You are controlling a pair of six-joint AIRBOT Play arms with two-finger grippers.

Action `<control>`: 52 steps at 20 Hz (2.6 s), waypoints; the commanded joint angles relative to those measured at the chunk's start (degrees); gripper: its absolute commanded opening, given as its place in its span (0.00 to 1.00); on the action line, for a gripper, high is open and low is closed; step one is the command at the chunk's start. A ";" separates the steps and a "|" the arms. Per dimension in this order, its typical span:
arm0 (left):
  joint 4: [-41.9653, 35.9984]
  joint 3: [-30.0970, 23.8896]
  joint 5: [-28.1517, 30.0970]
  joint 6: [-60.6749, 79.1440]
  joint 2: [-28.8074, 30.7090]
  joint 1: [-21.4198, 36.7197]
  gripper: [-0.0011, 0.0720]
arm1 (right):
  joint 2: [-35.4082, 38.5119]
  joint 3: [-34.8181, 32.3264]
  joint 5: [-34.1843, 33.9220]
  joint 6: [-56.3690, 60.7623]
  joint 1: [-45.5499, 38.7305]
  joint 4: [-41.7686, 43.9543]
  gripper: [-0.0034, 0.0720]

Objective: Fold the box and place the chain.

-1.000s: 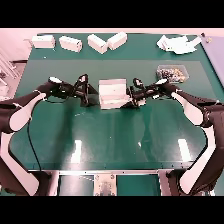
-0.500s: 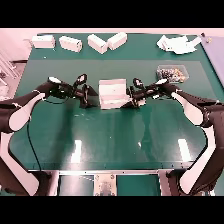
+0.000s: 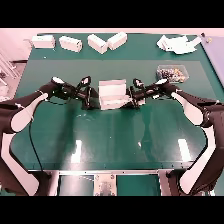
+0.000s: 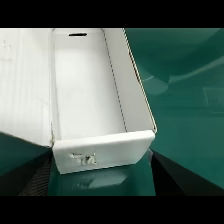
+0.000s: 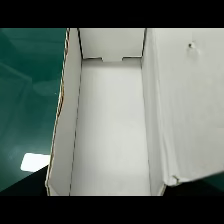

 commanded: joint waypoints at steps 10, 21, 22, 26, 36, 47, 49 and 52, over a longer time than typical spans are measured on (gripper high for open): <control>-0.85 0.04 6.64 -1.77 -1.62 -3.63 1.00 | 0.04 0.02 -0.07 0.04 0.00 0.07 0.81; -2.36 0.04 7.65 -1.97 -1.84 -3.63 1.00 | 0.04 0.02 -0.07 0.04 0.00 0.07 0.81; -2.36 0.04 7.63 -1.97 -1.84 -3.63 1.00 | 0.04 0.02 -0.07 0.04 0.00 0.07 0.81; -2.43 0.04 7.37 -1.97 -1.84 -3.63 0.91 | 0.04 0.02 -0.07 0.04 0.00 0.07 0.81; -2.67 0.04 7.58 -1.49 -1.84 -3.63 0.88 | 0.04 0.02 -0.07 0.04 0.00 0.07 0.81; -2.73 0.04 7.61 -1.51 -1.84 -3.61 0.88 | 0.04 0.02 -0.07 0.04 0.00 0.07 0.81; -2.73 0.04 7.54 -1.51 -1.84 -3.63 0.88 | 0.04 0.02 -0.07 0.04 0.00 0.07 0.81; -2.73 0.04 7.61 -1.51 -1.84 -3.63 0.88 | 0.04 0.02 -0.07 0.04 0.00 0.07 0.81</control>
